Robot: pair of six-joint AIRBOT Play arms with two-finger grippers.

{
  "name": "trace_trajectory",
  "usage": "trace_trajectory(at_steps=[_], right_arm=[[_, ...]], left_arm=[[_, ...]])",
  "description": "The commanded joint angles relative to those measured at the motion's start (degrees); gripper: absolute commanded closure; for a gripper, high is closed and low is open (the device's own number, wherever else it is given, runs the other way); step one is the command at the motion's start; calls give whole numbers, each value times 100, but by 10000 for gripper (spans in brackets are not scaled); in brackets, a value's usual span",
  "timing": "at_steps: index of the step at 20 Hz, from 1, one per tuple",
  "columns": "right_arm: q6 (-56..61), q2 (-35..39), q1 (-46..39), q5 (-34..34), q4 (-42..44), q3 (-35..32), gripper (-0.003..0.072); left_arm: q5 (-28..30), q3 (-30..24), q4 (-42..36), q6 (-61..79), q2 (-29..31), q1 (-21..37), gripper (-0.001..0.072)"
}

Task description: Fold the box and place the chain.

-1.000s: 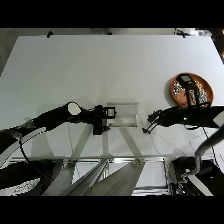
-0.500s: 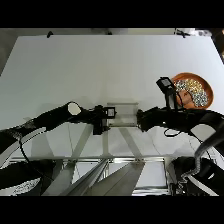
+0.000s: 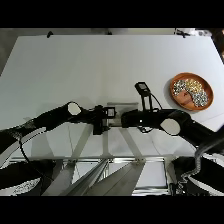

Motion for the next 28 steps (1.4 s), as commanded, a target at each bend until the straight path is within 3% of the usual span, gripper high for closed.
trace_trajectory(at_steps=[1,6,9,13,16,20,22,24,25,26,27,28], right_arm=[[-13,-581,208,-245,203,-2,676],[-13,-693,221,-326,247,-2,668],[-13,-680,219,-332,286,2,494],[-72,-249,157,-267,269,22,494],[-297,407,-319,256,232,22,495],[-2326,1281,-1596,2124,216,22,525],[-3689,1366,-2385,2957,221,17,543],[-5744,1329,-2900,3412,229,-96,654],[-6723,1276,-3051,3475,245,-186,652],[-7608,1180,-3143,3456,245,-286,631],[-8327,1060,-3165,3418,245,-372,532],[-8992,901,-3156,3246,278,-463,302]], left_arm=[[0,2,0,2,4,-2,504],[0,2,0,2,4,-2,504],[0,2,0,2,4,-2,504],[0,2,0,2,4,-2,504],[0,2,0,2,4,-2,504],[0,2,2,2,4,-2,504],[0,2,0,2,4,-2,504],[0,2,2,2,4,-2,504],[0,2,0,2,4,-2,504],[2,2,0,2,4,-2,504],[0,2,0,2,4,-2,504],[0,2,0,4,4,-2,504]])
